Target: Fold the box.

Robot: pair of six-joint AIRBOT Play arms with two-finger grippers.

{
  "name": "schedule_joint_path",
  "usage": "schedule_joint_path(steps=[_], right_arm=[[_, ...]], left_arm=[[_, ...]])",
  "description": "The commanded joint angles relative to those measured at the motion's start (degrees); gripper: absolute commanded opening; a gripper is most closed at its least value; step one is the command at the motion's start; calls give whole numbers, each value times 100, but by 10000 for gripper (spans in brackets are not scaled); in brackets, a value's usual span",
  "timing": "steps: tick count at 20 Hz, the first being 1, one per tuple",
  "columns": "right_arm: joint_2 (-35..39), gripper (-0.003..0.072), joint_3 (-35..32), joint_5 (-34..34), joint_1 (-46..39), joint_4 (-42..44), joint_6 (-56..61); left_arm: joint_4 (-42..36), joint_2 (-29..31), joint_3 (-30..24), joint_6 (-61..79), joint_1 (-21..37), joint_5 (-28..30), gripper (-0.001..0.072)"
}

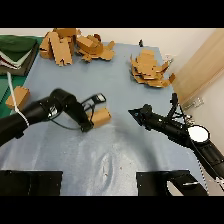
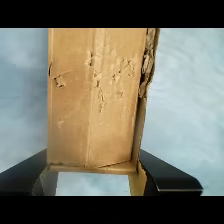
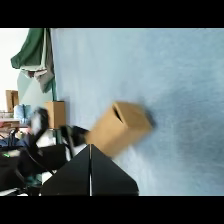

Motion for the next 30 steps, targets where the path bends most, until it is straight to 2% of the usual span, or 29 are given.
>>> schedule_joint_path(steps=[1, 2, 4, 7, 9, 13, 14, 15, 19, 20, 21, 22, 26, 30], right_arm=[[42, 5, 7, 92, -90, -402, 28], [42, 6, 7, 142, -90, -511, 28], [42, 5, 0, 262, -90, -691, 24], [42, 5, 0, 461, -90, -855, 4], [42, 5, 0, 590, -87, -855, 4], [42, 5, 0, 616, -87, -852, 4], [42, 5, 0, 627, -87, -852, 7], [42, 5, 0, 627, -87, -852, 7], [42, 5, 0, 643, -90, -855, 7], [35, 5, 0, 632, -90, -861, 7], [31, 5, 0, 597, -90, -874, 9], [11, 5, 0, 566, -90, -874, 9], [-157, 5, 0, 562, -90, -931, 7], [-221, 5, 0, 601, -90, -977, 2]], left_arm=[[1965, 2, 1001, -2096, 321, 625, 175], [2223, -15, 1335, -2310, 636, 647, 175], [2133, -190, 1993, -2328, 1482, 660, 175], [1268, -876, 2951, -2197, 2892, 702, 176], [929, -1425, 3392, -2212, 3563, 780, 174], [916, -2358, 3915, -2240, 4205, 750, 172], [918, -2546, 4037, -2240, 4275, 688, 144], [935, -2747, 4210, -2236, 4339, 638, 82], [1032, -3401, 4865, -2173, 4503, 693, 86], [1084, -3467, 4916, -2024, 4505, 693, 193], [1156, -3484, 4922, -1882, 4503, 647, 480], [1222, -3477, 4924, -1899, 4503, 597, 651], [1279, -3471, 5112, -1930, 4516, 743, 670], [1141, -3453, 5554, -2153, 4513, 1331, 670]])
